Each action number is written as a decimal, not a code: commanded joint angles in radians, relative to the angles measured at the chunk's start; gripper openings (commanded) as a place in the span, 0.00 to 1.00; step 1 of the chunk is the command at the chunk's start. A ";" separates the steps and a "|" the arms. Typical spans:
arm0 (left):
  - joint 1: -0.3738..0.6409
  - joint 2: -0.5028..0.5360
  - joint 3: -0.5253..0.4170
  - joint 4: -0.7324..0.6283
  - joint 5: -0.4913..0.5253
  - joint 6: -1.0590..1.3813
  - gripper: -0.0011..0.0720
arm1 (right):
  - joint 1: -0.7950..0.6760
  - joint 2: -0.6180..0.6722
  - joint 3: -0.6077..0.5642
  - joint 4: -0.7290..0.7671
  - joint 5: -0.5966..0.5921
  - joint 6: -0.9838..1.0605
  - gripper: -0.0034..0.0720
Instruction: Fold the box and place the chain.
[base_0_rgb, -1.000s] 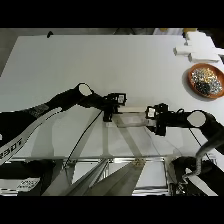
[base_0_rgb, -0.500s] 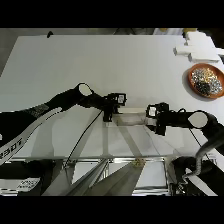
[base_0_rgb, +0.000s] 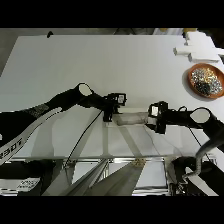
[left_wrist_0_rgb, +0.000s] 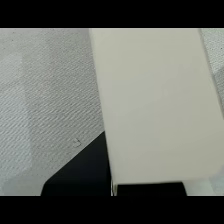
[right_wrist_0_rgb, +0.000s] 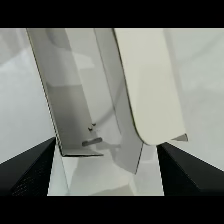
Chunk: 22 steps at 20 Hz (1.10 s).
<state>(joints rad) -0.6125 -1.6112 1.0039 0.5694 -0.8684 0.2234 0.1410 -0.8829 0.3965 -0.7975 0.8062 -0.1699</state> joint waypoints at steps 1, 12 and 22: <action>0.000 0.000 0.000 0.000 0.000 0.000 0.03 | -0.067 -0.045 0.000 0.106 0.051 -0.172 0.95; 0.000 0.000 0.000 0.000 0.000 0.000 0.03 | -0.110 -0.233 0.000 0.274 0.099 -0.337 0.92; 0.000 0.000 0.000 0.000 0.000 0.000 0.03 | -0.118 -0.329 -0.010 0.311 0.101 -0.360 0.90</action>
